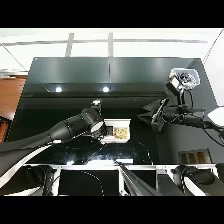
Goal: Fold the box and place the chain.
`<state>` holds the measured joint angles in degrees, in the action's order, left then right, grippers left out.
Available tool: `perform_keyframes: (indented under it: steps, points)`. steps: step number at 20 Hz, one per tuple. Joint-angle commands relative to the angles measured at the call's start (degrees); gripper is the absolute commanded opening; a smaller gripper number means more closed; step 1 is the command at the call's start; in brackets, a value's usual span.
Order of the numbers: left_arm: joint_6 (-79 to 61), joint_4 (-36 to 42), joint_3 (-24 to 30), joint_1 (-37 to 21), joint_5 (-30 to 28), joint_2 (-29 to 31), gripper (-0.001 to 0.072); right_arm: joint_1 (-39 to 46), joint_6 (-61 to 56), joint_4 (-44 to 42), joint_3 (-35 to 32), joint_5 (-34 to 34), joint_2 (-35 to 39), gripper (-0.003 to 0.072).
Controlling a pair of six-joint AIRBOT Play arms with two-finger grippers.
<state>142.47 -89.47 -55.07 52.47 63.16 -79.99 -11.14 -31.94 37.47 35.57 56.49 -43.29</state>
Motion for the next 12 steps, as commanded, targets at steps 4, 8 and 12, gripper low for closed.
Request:
perform_keyframes:
  steps: [4,8,12]
  points:
    - [0.35,-0.09,-3.17,-0.04,5.42,0.59,0.0496,0.90,-0.02,0.09,0.02,1.25,-0.02,0.0512]
    - [-11.34,-0.55,-5.79,-0.04,9.11,7.13,0.0495,0.92,-0.04,0.11,0.02,1.25,-0.02,0.0511]
    - [-33.38,0.50,-2.05,-2.29,17.05,17.73,0.0495,0.92,-0.02,0.42,0.02,1.07,-0.02,0.0511]
